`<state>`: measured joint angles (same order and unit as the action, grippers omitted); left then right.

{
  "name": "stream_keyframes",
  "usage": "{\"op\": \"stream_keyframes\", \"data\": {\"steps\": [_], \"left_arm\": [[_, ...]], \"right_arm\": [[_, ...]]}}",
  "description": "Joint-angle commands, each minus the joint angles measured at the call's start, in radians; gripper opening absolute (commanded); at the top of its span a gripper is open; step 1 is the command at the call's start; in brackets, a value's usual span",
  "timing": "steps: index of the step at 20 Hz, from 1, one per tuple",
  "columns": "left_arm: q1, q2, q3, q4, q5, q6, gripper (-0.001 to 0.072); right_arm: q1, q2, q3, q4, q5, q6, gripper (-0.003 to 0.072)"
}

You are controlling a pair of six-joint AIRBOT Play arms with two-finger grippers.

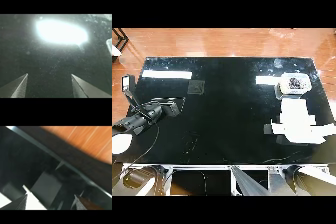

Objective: Fold the box and place the chain.

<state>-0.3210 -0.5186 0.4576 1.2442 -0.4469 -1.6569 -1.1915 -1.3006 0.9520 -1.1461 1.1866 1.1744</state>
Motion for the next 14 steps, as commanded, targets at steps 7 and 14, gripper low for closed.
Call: {"op": "stream_keyframes", "data": {"steps": [7, 14], "left_arm": [[0.0, -0.002, 0.0, -0.056, -0.002, 0.0, 0.0632], [0.0, -0.002, 0.0, -0.082, -0.009, 0.0, 0.0632]], "right_arm": [[0.036, -0.34, 0.16, 0.082, 0.342, -0.196, 0.0702], [0.143, -0.375, 0.226, 0.077, 0.357, -0.233, 0.0695]]}}
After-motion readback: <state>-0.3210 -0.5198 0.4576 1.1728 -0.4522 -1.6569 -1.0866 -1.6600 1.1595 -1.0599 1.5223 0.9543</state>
